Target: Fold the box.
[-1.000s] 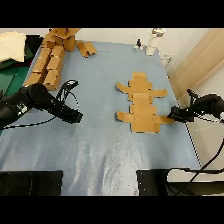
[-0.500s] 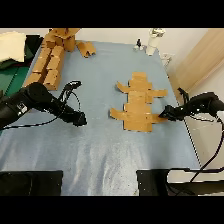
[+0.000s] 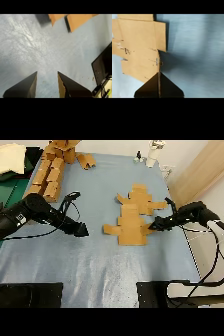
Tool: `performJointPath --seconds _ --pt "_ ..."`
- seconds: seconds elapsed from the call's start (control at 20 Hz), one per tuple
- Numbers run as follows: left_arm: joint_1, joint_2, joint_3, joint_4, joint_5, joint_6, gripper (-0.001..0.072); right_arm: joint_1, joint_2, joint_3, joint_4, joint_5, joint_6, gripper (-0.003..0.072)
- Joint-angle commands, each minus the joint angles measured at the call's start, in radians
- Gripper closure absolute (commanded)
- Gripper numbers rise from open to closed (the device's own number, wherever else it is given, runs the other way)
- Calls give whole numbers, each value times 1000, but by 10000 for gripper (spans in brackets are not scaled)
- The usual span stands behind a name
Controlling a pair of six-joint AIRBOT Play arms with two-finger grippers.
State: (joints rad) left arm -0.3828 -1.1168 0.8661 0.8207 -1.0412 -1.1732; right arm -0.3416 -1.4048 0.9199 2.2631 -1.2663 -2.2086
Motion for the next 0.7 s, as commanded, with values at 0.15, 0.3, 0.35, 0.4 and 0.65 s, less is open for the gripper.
performJointPath --seconds 0.15,0.3,0.35,0.4,0.65 --pt "160 -38 -8 -161 -180 130 314 287 171 -311 185 164 -34 687" --pt "174 -39 -37 -159 -161 134 314 487 338 -478 243 343 -33 686" --pt "174 -43 -52 -156 -150 135 313 551 397 -515 242 404 -32 686" --pt "174 -48 -66 -145 -134 135 290 615 459 -552 241 471 -23 686" --pt "174 -116 -92 -143 -48 150 115 816 651 -658 206 716 126 686"
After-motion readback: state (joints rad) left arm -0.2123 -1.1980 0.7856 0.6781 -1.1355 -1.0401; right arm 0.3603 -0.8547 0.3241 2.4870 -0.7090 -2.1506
